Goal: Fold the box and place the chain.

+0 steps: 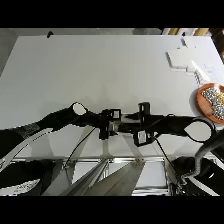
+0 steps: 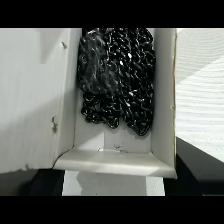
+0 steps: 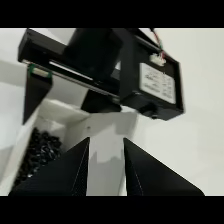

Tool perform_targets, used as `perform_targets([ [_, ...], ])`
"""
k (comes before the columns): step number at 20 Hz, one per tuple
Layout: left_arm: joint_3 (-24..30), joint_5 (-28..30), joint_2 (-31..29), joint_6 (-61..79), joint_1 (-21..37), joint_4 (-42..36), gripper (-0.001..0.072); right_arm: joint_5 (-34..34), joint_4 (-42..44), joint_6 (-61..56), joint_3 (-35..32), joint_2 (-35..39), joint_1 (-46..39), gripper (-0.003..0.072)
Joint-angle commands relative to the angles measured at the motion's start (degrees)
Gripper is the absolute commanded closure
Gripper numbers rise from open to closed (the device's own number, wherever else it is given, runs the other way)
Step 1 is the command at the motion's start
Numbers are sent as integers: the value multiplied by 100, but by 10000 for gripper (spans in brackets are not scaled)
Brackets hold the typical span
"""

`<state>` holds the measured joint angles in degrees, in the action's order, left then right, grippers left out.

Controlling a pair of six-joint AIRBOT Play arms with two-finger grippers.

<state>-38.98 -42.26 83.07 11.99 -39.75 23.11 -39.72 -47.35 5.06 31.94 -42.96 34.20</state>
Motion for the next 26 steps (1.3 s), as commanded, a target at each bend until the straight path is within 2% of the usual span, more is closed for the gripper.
perform_targets([
  [1,-4,2,-4,0,2,2,316,-614,-640,-514,761,-354,-289,441],
  [3,-4,0,-4,2,2,0,316,-1231,-1014,-1027,1357,-614,-564,467],
  [4,-4,2,-4,0,2,0,316,-1419,-1152,-1532,1609,-772,-708,548],
  [5,-4,2,-4,0,2,0,316,-1451,-1329,-2048,1773,-927,-850,593],
  [7,-4,0,-4,2,2,0,316,-1427,-1633,-2761,1853,-1215,-1113,587],
  [9,-4,0,-4,0,2,0,316,-1759,-1687,-2920,1851,-1554,-1174,587],
  [13,-4,2,-4,0,2,0,316,-2577,-1659,-3069,1836,-2002,-632,589],
  [17,-4,2,-4,2,2,0,316,-2645,-1641,-3176,1779,-1989,-223,585],
  [21,-4,0,-4,2,2,0,316,-2551,-1644,-3185,1397,-1912,26,505],
  [26,-4,0,-4,0,2,0,316,-2332,-1635,-3204,1231,-1622,319,505],
])
